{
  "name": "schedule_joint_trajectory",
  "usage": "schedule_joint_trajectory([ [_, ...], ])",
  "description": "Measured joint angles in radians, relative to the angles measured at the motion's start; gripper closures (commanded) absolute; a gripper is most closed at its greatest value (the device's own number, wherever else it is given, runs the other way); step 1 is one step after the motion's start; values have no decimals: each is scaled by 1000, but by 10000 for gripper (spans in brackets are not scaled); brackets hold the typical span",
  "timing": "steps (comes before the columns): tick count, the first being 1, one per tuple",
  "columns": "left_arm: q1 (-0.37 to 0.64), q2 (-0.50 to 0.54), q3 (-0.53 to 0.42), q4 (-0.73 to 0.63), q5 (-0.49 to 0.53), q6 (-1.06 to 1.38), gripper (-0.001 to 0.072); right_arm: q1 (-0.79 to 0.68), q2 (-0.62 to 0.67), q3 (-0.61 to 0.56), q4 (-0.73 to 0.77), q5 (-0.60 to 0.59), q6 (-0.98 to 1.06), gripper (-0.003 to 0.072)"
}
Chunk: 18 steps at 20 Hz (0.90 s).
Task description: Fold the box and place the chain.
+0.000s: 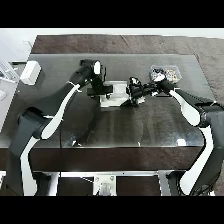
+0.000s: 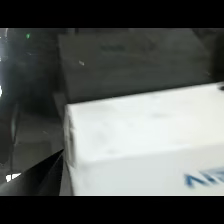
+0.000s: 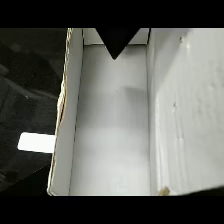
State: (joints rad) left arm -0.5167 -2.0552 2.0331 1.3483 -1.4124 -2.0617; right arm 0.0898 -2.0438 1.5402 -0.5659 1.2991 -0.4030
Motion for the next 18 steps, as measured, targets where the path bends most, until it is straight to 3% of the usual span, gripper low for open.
schedule_joint_trajectory([
  [6,43,85,13,-71,-85,130,183,0,0,0,0,0,1,187],
  [10,111,164,14,-98,-185,344,183,0,0,0,0,0,1,187],
  [13,181,197,8,-193,-223,547,183,0,0,0,0,0,2,187],
  [15,230,208,-20,-245,-225,728,183,0,0,0,0,0,2,187],
  [18,283,211,-115,-285,-149,996,183,0,0,0,0,0,2,187],
])
